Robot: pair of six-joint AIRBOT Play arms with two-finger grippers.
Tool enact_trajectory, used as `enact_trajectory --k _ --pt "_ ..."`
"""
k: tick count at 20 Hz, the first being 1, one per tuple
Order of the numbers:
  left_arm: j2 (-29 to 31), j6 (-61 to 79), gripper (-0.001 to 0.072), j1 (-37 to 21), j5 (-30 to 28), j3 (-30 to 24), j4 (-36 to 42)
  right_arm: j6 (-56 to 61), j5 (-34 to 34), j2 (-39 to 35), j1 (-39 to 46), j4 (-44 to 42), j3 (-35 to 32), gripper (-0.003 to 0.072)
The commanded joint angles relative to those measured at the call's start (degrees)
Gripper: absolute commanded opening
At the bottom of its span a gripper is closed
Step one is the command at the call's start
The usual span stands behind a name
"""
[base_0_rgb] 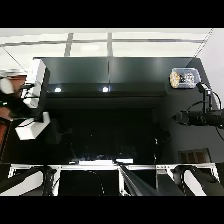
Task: Fold the box and place the chain.
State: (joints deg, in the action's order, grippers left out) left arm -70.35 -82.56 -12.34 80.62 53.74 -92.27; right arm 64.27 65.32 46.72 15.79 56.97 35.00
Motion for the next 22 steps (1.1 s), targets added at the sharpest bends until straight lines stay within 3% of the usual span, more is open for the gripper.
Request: enact_trajectory --k 1,5,7,10,15,22 --pt "2.0 2.7 0.0404 -14.3 -1.1 -1.6 2.3 0.4 0.0 0.0 0.0 0.0 0.0 0.0014" --pt "12.5 14.1 0.0407 -25.0 -16.0 -8.7 4.5 0.5 0.0 0.0 0.0 -1.9 0.0 0.0014" --pt "14.9 24.4 0.0407 -26.5 -18.7 -11.5 8.4 0.5 -1.0 0.0 0.0 -3.0 0.0 0.0014" --pt "14.0 38.9 0.0406 -25.0 -20.1 -12.9 21.1 0.4 1.3 0.0 0.0 -3.4 0.0 0.0014" --pt "13.0 37.8 0.0406 -23.8 -27.5 -12.9 19.9 0.5 4.4 0.0 0.0 -3.4 0.0 0.0015" --pt "10.1 37.8 0.0406 -22.7 -30.0 -12.9 19.7 0.5 5.3 0.0 0.0 -3.4 0.0 0.0014"
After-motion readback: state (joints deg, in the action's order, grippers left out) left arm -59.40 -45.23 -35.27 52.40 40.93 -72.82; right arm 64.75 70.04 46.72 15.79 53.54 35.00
